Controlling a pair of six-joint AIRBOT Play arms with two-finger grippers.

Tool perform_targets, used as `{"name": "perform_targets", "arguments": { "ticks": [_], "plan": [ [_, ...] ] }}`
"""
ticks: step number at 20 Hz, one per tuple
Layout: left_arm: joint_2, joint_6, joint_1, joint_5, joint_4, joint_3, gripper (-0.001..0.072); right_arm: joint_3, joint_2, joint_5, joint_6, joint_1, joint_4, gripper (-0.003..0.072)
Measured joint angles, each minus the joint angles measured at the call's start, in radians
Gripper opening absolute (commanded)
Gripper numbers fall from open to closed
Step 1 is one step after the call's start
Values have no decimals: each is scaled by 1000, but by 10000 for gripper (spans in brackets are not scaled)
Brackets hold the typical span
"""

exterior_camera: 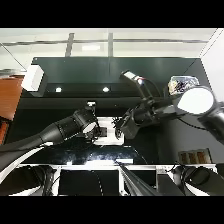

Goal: Fold the box and place the chain.

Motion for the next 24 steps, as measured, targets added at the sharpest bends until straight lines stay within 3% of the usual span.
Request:
{"name": "perform_targets", "arguments": {
  "ticks": [1, 2, 3, 7, 13, 18, 24],
  "plan": [
    [0, 0, 0, 0, 0, 0, 26, -3, -21, -10, 0, 5, 0, 203],
    [0, 0, 0, 0, 0, 0, 26, -5, -40, -16, 0, 8, 1, 515],
    [0, 0, 0, 0, 0, 0, 26, -6, -58, -20, 0, 10, 2, 660],
    [0, 0, 0, 0, 0, 0, 26, -8, -87, 19, 0, -39, -16, 658],
    [0, 0, 0, 2, 0, 0, 26, -24, -71, 124, 17, -360, -154, 658],
    [0, 0, 0, 2, 0, 0, 26, -153, -85, -144, 163, -615, -266, 658],
    [0, 0, 0, 3, 0, 0, 26, -209, -214, -497, 430, -690, -298, 658]
  ]
}}
